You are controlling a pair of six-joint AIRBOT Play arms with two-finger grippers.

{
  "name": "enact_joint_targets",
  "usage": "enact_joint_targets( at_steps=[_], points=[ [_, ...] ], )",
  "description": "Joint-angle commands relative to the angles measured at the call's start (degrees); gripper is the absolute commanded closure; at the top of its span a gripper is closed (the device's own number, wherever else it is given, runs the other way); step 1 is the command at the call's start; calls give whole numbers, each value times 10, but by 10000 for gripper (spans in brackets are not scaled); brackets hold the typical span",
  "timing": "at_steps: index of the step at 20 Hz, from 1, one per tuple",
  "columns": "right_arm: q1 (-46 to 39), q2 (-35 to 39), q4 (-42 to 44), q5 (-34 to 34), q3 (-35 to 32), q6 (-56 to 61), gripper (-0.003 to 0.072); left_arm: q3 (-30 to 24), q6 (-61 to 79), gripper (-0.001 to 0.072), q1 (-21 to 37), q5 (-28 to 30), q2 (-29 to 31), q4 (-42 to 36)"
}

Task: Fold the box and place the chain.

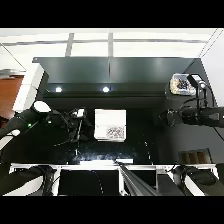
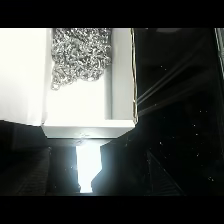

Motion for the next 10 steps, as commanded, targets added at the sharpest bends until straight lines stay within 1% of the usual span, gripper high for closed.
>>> enact_joint_targets(
  at_steps=[1, 3, 10],
  points=[
    [0, 0, 0, -1, -4, 2, -29, -1, 1, 10, -1, 18, -29, -10],
    [0, 0, 0, -2, -4, 2, -29, -1, 2, 10, -1, 21, -42, -26],
    [0, 0, 0, -17, -4, 2, -29, 1, -1, 10, -1, 28, -43, -30]
  ],
)
